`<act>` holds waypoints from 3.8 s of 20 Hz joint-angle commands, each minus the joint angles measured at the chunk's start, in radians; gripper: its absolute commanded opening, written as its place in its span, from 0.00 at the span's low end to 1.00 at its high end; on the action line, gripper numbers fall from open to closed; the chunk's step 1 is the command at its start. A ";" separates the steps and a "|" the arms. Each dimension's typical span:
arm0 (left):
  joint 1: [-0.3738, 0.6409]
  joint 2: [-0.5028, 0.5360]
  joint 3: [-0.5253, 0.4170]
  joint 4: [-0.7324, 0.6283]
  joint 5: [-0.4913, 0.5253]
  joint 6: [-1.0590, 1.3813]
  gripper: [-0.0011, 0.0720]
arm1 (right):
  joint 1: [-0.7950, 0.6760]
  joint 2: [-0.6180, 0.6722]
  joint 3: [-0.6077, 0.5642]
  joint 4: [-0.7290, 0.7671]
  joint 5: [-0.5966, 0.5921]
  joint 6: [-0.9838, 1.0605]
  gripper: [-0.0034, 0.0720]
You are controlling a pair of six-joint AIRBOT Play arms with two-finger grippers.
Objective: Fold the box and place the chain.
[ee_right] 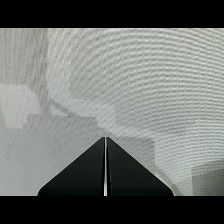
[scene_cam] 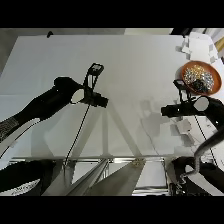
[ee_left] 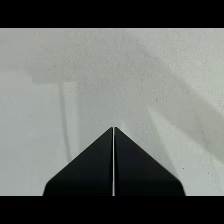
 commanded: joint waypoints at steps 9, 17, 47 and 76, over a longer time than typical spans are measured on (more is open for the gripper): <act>0.001 0.001 0.000 0.000 0.000 0.000 0.03 | -0.001 0.000 0.001 0.016 0.003 0.001 0.07; 0.001 0.001 0.000 0.000 0.000 0.000 0.03 | -0.001 0.027 0.133 -0.069 0.211 -0.073 0.07; 0.001 0.001 0.000 0.000 0.000 0.000 0.03 | -0.572 -0.298 0.314 -0.834 0.231 -0.036 0.52; 0.001 0.001 0.000 0.000 0.000 0.000 0.03 | 0.081 0.413 -0.165 0.142 0.133 -0.057 0.07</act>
